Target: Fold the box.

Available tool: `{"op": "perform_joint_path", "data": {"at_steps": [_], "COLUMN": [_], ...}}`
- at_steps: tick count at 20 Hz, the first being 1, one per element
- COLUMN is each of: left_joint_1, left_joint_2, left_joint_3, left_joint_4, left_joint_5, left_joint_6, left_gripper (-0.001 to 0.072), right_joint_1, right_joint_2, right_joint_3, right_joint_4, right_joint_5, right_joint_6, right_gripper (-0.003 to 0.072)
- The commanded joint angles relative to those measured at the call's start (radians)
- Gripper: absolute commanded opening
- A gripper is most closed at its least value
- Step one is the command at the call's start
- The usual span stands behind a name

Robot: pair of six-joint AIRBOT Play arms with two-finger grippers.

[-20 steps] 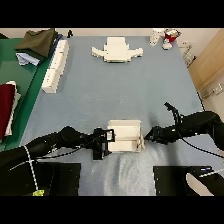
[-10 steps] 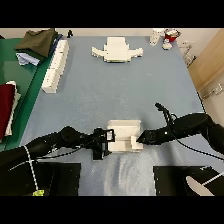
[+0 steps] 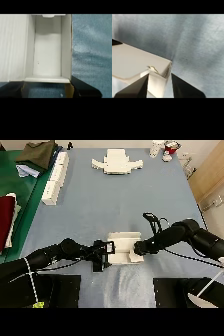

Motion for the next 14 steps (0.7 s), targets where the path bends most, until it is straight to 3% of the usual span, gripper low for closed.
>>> {"op": "perform_joint_path", "data": {"at_steps": [1, 3, 10, 14], "left_joint_1": [0.000, 0.000, 0.000, 0.000], "left_joint_2": [0.001, 0.001, 0.001, 0.001], "left_joint_3": [0.000, 0.000, 0.000, 0.000], "left_joint_4": [0.000, 0.000, 0.000, 0.000], "left_joint_5": [0.000, 0.000, 0.000, 0.000], "left_joint_6": [0.000, 0.000, 0.000, 0.000], "left_gripper": [0.0437, 0.0437, 0.0437, 0.0437], "right_joint_1": [0.138, 0.192, 0.281, 0.358], "right_joint_2": [-0.063, -0.096, -0.175, -0.187], "right_joint_3": [0.066, 0.093, 0.148, 0.156], "right_joint_4": [-0.221, -0.304, -0.342, -0.440], "right_joint_5": [-0.011, -0.048, -0.066, -0.144], "right_joint_6": [0.280, 0.389, 0.535, 0.673], "right_gripper": [0.0449, 0.0449, 0.0446, 0.0418]}}
